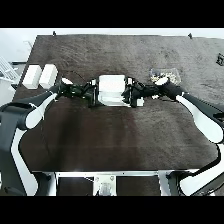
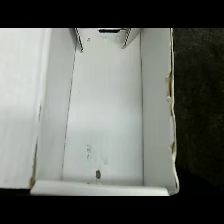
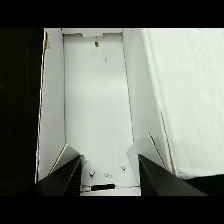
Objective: Fold the box and place the chain.
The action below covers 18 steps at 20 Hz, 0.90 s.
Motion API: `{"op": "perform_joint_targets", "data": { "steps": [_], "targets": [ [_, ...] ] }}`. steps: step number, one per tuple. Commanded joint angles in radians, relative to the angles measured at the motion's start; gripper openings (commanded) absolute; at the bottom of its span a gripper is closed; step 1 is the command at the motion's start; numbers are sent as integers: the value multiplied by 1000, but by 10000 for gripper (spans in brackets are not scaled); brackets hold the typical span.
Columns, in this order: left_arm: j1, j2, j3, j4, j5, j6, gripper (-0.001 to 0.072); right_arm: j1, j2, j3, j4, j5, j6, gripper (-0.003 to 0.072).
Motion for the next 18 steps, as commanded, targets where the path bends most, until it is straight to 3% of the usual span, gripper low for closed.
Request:
{"op": "perform_joint_targets", "data": {
  "steps": [1, 10, 11, 12, 14, 15, 18],
  "targets": [
    [-1, 0, 0, 0, 0, 3, 579, 5, -10, 11, 14, -6, -12, 546],
    [-1, 0, 0, 0, 0, 3, 579, 4, -25, 11, 7, 8, -13, 563],
    [-1, 0, 0, 0, 0, 3, 578, 4, -24, 11, -12, 9, -13, 532],
    [-1, 0, 0, 0, 1, 3, 579, 4, -20, 11, -48, 19, -13, 404],
    [-1, 0, 0, 0, 0, 3, 579, 4, 1, 11, -144, 57, 10, 300],
    [-1, 0, 0, 0, 0, 2, 579, 4, 16, 11, -187, 69, 51, 201],
    [-1, 0, 0, 0, 1, 3, 579, 4, 68, 11, -307, 74, 148, 62]
  ]
}}
